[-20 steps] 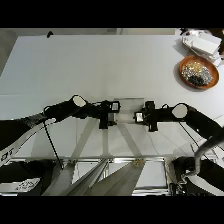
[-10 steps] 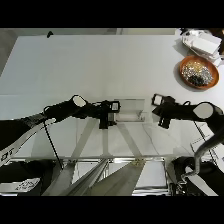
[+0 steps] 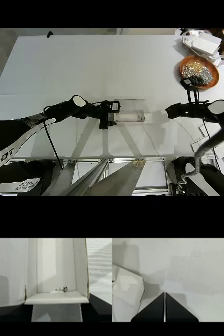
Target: Fold the box and place the chain.
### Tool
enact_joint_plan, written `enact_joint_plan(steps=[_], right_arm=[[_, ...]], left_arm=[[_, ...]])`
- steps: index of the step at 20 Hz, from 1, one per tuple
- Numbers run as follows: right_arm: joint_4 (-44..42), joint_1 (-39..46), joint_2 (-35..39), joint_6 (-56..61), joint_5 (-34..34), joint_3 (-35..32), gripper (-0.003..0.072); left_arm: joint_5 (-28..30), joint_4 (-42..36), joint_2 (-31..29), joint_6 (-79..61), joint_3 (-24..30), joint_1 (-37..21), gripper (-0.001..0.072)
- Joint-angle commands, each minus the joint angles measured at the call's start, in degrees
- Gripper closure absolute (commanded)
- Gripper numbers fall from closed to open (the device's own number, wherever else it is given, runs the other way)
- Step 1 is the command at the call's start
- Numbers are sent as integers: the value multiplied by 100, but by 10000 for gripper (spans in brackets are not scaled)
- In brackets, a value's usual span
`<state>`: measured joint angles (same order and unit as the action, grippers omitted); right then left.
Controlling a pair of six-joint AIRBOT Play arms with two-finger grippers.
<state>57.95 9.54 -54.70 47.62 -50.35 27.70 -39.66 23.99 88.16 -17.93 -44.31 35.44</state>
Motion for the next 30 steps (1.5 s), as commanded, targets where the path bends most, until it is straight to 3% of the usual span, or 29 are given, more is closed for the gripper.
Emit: enact_joint_plan(steps=[1,9,18,22,27,30], right_arm=[[-251,-214,-697,332,-323,0,677],[-778,-734,-1388,48,-448,0,678],[-1241,-732,-525,-101,-501,4,672],[-1777,-754,-302,-7,-815,2,450],[-1843,-964,-306,55,-857,4,410],[-1941,-1062,-306,168,-964,2,338]], left_arm=[[0,2,-4,-2,2,0,574],[0,2,-2,-2,2,0,574],[-2,2,-4,-2,2,0,574],[0,2,-4,-2,2,0,574],[-2,2,-2,-2,2,0,574],[0,2,-2,-2,2,0,574]])
